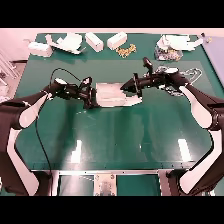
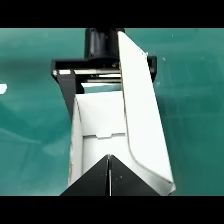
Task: Fold the box and place the chain.
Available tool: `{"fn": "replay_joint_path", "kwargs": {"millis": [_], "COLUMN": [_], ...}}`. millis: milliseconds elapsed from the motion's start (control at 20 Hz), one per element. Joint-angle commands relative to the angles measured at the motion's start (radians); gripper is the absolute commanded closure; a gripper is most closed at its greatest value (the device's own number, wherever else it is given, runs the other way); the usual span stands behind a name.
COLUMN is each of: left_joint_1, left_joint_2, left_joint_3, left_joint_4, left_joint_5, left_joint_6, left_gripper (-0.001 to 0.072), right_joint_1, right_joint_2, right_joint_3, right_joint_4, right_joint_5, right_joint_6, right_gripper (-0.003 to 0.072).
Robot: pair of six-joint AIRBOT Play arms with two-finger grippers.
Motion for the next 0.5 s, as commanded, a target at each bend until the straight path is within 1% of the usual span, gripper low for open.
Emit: {"fn": "replay_joint_path", "kwargs": {"millis": [0,250,450], "left_joint_1": [0.001,0.001,0.001], "left_joint_2": [0.0,0.0,0.0], "left_joint_3": [0.001,0.001,0.001], "left_joint_4": [-0.001,-0.002,-0.001], "left_joint_5": [0.0,-0.003,0.004], "left_joint_6": [-0.003,-0.003,-0.003], "left_gripper": [0.0131,0.013,0.013], "right_joint_1": [0.032,0.031,0.031], "right_joint_2": [0.0,-0.001,-0.009], "right_joint_3": [0.053,0.099,0.128], "right_joint_4": [-0.109,-0.145,-0.146], "right_joint_5": [-0.111,-0.163,-0.214], "right_joint_6": [0.03,0.028,0.018], "right_gripper": [0.0677,0.0677,0.0677]}}
